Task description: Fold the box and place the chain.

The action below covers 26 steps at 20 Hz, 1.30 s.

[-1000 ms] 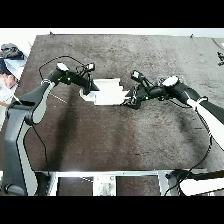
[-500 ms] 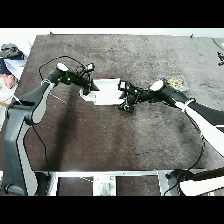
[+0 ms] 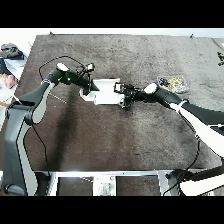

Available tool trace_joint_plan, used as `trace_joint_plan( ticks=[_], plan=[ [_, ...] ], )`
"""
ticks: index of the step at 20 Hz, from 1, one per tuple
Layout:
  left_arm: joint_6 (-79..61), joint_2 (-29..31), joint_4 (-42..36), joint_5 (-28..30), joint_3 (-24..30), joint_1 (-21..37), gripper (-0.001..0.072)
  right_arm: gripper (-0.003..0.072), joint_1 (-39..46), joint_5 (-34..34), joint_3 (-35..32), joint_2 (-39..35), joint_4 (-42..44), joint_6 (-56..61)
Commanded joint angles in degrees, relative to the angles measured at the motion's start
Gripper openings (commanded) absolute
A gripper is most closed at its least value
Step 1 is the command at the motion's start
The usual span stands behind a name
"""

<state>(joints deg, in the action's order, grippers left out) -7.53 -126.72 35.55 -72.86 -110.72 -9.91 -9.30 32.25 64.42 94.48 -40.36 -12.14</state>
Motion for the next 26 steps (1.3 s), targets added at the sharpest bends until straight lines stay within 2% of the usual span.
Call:
trace_joint_plan(
  ticks=[1, 5, 9, 13, 19, 26],
  plan=[
    [-0.02, -0.02, 0.00, 0.04, 0.02, 0.02, 0.0013, 0.0603, 0.48, -3.76, 0.02, -1.16, -0.52, -0.98],
    [-0.02, 0.00, 0.00, 0.04, 0.02, 0.02, 0.0013, 0.0602, 2.03, -3.61, 0.09, -2.19, 1.29, -1.40],
    [-0.02, -0.02, 0.02, 0.04, 0.02, 0.02, 0.0013, 0.0602, 2.08, -3.56, 0.15, -1.97, 6.99, -5.77],
    [-0.02, -0.02, 0.02, 0.07, 0.02, 0.02, 0.0013, 0.0601, 2.58, -2.32, 0.46, -1.57, 7.48, -8.15],
    [-0.02, 0.00, 0.00, 0.04, 0.02, 0.02, 0.0013, 0.0602, 6.93, 11.72, 10.32, 3.98, 7.61, -6.67],
    [-0.02, -0.02, 0.02, 0.04, 0.02, 0.02, 0.0014, 0.0602, 7.61, 17.03, 17.77, 9.38, 3.91, -3.61]
  ],
)
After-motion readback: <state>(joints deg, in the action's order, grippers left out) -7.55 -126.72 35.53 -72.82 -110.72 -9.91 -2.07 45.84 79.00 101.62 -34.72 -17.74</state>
